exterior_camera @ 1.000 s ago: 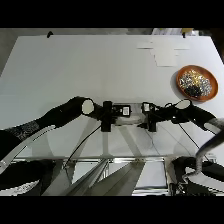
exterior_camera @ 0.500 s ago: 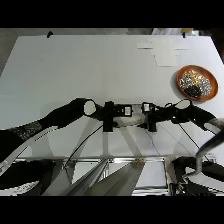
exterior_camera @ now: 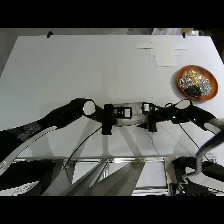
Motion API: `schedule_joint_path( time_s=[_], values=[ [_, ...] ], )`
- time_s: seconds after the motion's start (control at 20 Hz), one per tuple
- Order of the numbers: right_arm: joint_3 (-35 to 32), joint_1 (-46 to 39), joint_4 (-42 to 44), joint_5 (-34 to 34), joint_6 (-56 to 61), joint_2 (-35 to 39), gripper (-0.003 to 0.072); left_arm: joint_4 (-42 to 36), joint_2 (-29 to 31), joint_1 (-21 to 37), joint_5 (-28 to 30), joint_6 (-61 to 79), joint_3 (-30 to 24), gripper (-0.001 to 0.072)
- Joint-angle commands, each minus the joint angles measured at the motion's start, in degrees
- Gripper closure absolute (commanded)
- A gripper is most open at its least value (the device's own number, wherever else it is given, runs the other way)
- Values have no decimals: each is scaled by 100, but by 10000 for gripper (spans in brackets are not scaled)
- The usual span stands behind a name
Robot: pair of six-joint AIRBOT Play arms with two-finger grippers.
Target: Fold the box and place the chain.
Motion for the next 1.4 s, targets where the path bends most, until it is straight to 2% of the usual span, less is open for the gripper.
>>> schedule_joint_path(
  time_s=[0.0, 0.25, 0.55, 0.85, 0.95, 1.15, 1.35],
  values=[
    [-4, 4, 7, -2, 11, 4, 238, 186, 289, 105, -702, -671, 4, 707],
    [-4, 4, 7, -2, 13, 4, 238, 966, 920, 424, -1025, -3185, 4, 707],
    [-4, 4, 7, -4, 11, 4, 238, 1338, 1539, 1027, -1241, -5574, -136, 707],
    [-4, 4, 7, -2, 11, 4, 238, 1060, 1403, 1563, -553, -7602, -1241, 707],
    [-4, 4, 7, -2, 11, 4, 238, 870, 1220, 1558, -442, -7912, -1285, 702],
    [-4, 4, 7, -2, 11, 4, 238, -39, 800, 1539, 151, -7884, -1285, 702],
    [-4, 4, 7, -2, 11, 4, 238, -120, 623, 1502, 162, -7757, -1285, 704]
  ],
)
